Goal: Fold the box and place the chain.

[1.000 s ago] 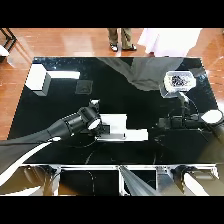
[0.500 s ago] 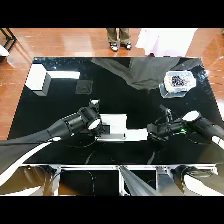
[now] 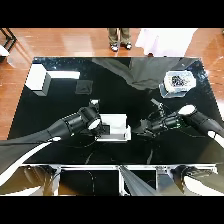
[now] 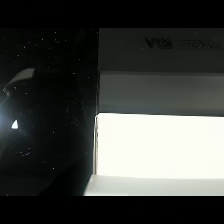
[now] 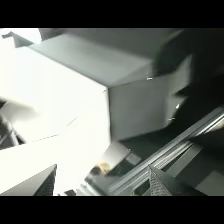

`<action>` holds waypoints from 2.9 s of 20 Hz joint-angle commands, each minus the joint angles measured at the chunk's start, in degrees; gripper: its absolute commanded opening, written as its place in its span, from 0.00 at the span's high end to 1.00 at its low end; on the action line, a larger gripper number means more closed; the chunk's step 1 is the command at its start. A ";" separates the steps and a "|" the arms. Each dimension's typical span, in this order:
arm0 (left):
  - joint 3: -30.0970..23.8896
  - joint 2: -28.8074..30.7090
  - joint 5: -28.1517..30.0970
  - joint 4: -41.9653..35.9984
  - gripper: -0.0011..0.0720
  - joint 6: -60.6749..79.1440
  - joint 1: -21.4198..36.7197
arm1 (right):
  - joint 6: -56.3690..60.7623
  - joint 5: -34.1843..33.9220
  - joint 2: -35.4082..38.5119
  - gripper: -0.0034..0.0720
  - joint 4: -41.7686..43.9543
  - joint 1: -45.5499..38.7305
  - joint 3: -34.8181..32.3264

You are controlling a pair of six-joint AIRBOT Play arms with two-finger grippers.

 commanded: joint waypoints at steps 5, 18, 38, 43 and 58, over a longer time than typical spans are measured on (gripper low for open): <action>0.00 -0.02 -0.26 0.02 0.96 0.09 0.02 | 2.12 1.97 -0.07 0.10 1.16 3.96 3.87; 0.00 -0.02 -0.24 0.04 0.96 0.09 0.02 | 9.20 -9.86 -0.07 0.26 -2.43 17.86 4.70; 0.00 -0.02 -0.24 -0.33 0.96 0.09 0.02 | 48.46 -17.29 -0.09 0.40 -39.06 33.62 14.82; 0.00 -0.02 -0.22 0.48 0.96 0.11 0.02 | 60.22 -9.92 -0.66 0.48 -51.69 37.99 18.14; 0.00 -0.02 -1.03 0.74 0.96 0.13 0.02 | 74.03 -4.15 -10.62 0.65 -55.60 43.43 26.05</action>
